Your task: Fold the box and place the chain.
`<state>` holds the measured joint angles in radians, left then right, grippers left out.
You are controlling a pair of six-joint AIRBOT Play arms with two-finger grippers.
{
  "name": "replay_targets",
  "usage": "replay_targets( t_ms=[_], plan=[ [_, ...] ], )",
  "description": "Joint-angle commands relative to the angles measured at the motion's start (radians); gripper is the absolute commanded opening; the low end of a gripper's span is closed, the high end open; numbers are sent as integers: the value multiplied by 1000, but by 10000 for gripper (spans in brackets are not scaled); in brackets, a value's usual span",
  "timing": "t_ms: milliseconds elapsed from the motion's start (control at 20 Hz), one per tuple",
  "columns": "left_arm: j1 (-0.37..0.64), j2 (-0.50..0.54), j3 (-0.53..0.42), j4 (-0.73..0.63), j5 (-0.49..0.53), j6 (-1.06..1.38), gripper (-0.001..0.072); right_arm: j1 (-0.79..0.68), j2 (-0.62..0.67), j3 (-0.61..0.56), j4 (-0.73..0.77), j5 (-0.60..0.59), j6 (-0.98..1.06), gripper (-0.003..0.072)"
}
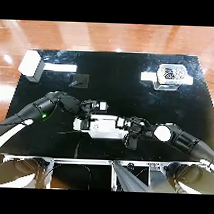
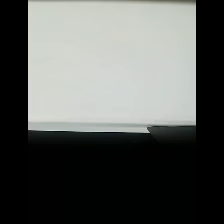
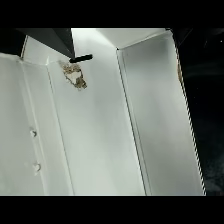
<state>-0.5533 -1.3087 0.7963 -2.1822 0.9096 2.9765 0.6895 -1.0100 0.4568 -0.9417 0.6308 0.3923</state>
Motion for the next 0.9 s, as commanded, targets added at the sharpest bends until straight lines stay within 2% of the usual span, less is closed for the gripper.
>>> replay_targets(
  t_ms=[0,350,650,850],
  plan=[
    [0,1,0,0,1,0,22,0,7,4,0,-32,24,719],
    [0,0,0,0,4,0,22,0,132,5,-84,-52,74,720],
    [0,1,0,-3,5,0,21,0,137,4,-84,-162,74,720],
    [0,0,0,-3,5,0,22,0,137,4,-84,-168,120,720]
  ],
)
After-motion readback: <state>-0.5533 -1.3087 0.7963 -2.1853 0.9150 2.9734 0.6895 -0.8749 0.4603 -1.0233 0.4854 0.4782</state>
